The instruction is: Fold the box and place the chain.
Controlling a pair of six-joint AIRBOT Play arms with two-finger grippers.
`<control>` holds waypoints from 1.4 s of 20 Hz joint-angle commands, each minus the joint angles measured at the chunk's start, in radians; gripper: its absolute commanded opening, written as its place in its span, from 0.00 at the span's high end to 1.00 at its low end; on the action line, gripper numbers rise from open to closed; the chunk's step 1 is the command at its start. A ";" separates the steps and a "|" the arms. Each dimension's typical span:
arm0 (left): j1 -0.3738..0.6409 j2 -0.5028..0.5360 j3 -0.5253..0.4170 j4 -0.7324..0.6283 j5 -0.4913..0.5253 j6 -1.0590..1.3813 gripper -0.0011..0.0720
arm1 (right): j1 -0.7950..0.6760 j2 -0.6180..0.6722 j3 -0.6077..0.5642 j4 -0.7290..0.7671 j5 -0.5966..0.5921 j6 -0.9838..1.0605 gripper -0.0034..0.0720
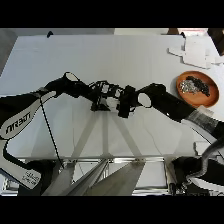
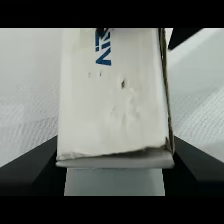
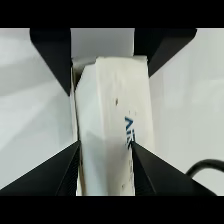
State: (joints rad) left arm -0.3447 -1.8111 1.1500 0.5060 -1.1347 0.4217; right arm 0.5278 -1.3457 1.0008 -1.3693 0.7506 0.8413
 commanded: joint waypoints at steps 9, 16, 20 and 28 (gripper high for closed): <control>0.000 0.001 0.001 0.000 0.001 0.000 0.72 | 0.001 0.023 -0.001 -0.012 -0.042 -0.013 0.39; 0.000 0.001 0.001 0.000 0.001 0.000 0.72 | 0.001 -0.042 -0.001 -0.024 -0.123 -0.011 0.41; 0.000 0.001 0.001 0.000 0.001 0.000 0.72 | 0.001 -0.042 -0.001 -0.048 -0.122 0.000 0.51; 0.000 0.001 0.001 0.000 0.001 0.000 0.72 | 0.019 -0.042 -0.001 -0.048 -0.056 0.000 0.50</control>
